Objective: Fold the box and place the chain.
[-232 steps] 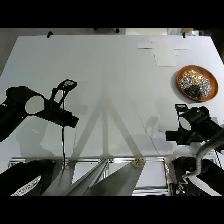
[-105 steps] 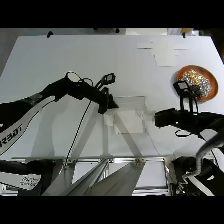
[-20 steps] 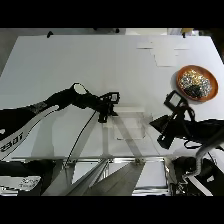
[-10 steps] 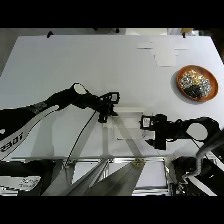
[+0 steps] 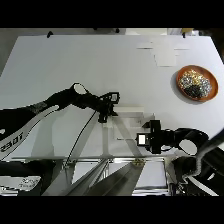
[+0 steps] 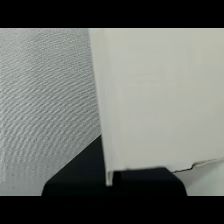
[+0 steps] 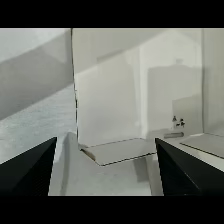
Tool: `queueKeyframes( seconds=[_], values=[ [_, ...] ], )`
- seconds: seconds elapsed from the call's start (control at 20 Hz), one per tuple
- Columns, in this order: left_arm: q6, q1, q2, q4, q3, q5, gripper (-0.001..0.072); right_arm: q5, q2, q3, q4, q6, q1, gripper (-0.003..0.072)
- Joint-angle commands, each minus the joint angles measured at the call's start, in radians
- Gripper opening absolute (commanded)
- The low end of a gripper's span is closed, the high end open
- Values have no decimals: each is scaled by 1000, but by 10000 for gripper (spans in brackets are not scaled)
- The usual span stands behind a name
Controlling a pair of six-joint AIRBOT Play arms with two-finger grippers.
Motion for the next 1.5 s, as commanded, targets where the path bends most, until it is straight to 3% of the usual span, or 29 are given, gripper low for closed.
queueKeyframes(
  seconds=[0.0,0.35,0.9,1.15,1.45],
  values=[
    [0,1,1,0,0,-2,9,-73,8,-36,-12,-6,16,698],
    [0,1,1,0,0,-1,10,-114,-29,-26,-11,-7,14,696],
    [0,1,1,0,0,-1,10,-38,-62,106,12,-8,-151,693],
    [0,1,1,0,0,-1,9,13,-132,108,227,-280,-243,693],
    [0,1,1,0,0,-1,10,-12,-150,130,322,-401,-349,692]
  ],
)
